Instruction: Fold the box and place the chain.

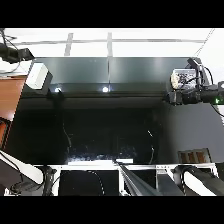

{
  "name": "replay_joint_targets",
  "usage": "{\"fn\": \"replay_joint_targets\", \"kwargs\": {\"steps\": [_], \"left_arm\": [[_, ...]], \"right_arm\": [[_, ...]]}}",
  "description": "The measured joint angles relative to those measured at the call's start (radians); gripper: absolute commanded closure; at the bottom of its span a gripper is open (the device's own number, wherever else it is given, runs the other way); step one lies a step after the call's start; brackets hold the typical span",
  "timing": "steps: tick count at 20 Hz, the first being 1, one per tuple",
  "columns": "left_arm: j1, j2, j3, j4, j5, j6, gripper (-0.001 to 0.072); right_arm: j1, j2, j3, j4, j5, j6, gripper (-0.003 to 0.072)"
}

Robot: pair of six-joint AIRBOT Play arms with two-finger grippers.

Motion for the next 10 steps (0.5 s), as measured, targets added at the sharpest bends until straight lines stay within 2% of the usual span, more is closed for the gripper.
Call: {"fn": "replay_joint_targets", "kwargs": {"steps": [1,2,6,8,10], "left_arm": [[0.001,0.032,0.003,-0.024,-0.056,-0.015,0.0618],[0.000,0.065,-0.007,-0.047,-0.113,-0.032,0.0682],[-0.026,0.223,-0.100,-0.167,-0.337,-0.079,0.0683],[-0.070,0.311,-0.145,-0.210,-0.417,-0.085,0.0683],[-0.124,0.401,-0.205,-0.208,-0.436,-0.086,0.0683]], "right_arm": [[0.000,0.000,0.000,0.000,0.024,0.000,0.0670],[0.000,0.000,0.000,0.000,0.053,0.001,0.0672],[0.002,0.025,-0.003,-0.011,0.126,0.007,0.0676],[0.013,0.063,-0.022,-0.014,0.102,-0.013,0.0675],[0.028,0.119,-0.058,-0.012,0.031,-0.047,0.0674]]}}
